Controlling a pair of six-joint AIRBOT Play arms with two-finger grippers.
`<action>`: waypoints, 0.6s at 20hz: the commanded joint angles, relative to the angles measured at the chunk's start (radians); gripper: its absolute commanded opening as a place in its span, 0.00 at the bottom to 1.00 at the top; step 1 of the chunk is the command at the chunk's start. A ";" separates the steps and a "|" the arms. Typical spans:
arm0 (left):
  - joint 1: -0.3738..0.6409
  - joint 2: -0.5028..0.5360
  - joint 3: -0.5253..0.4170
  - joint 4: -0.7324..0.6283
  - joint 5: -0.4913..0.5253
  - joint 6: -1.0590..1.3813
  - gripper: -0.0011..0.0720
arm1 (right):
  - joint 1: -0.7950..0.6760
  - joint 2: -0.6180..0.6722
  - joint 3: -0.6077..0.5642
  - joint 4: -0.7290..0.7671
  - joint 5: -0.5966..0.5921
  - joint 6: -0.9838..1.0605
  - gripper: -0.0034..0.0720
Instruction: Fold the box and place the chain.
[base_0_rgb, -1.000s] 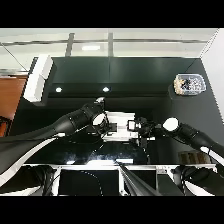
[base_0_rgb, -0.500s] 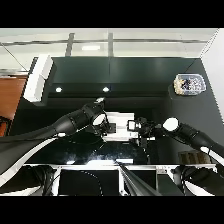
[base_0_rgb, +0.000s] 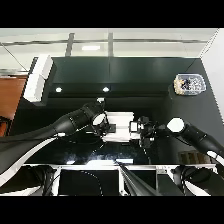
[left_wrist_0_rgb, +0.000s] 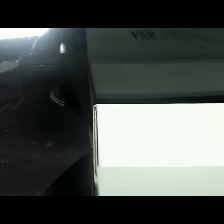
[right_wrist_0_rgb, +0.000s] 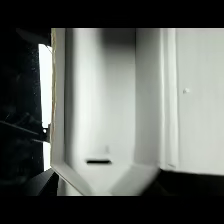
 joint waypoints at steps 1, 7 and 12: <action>0.000 0.000 0.001 0.020 -0.016 0.013 0.05 | -0.003 0.044 0.000 -0.106 0.063 0.041 0.88; 0.000 0.000 0.001 0.027 0.007 0.013 0.05 | 0.000 0.031 -0.001 -0.054 0.061 0.040 0.88; 0.000 0.000 0.001 0.026 0.013 0.013 0.05 | 0.000 -0.003 -0.001 0.033 0.053 0.040 0.60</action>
